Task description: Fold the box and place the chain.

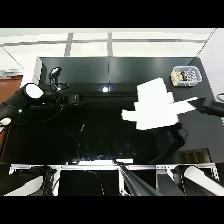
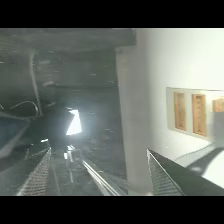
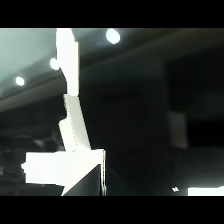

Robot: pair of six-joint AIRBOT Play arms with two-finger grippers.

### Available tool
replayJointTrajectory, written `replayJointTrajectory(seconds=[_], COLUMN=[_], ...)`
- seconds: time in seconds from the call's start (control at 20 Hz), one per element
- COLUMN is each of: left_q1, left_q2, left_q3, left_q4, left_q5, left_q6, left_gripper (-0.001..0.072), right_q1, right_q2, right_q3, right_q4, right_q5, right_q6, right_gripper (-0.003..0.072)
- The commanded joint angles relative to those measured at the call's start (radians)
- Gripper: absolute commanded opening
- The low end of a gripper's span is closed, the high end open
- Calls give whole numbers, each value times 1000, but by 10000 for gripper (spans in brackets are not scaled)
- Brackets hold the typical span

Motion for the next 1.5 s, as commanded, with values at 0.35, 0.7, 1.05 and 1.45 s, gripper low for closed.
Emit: replayJointTrajectory(seconds=[0.35,0.7,1.05,1.45], left_q1=[-94,-89,-80,-82], left_q2=[-154,-347,-518,-612], left_q3=[85,140,166,372], left_q4=[-373,-439,-763,-512], left_q5=[-61,-311,-552,-739], left_q6=[163,145,509,635], left_gripper=[707,708,707,315], right_q1=[649,785,785,785], right_q2=[257,257,257,257], right_q3=[-354,-354,-354,-354], right_q4=[239,239,239,238], right_q5=[-486,-597,-593,-575], right_q6=[26,45,45,45], right_gripper=[10,10,10,10])
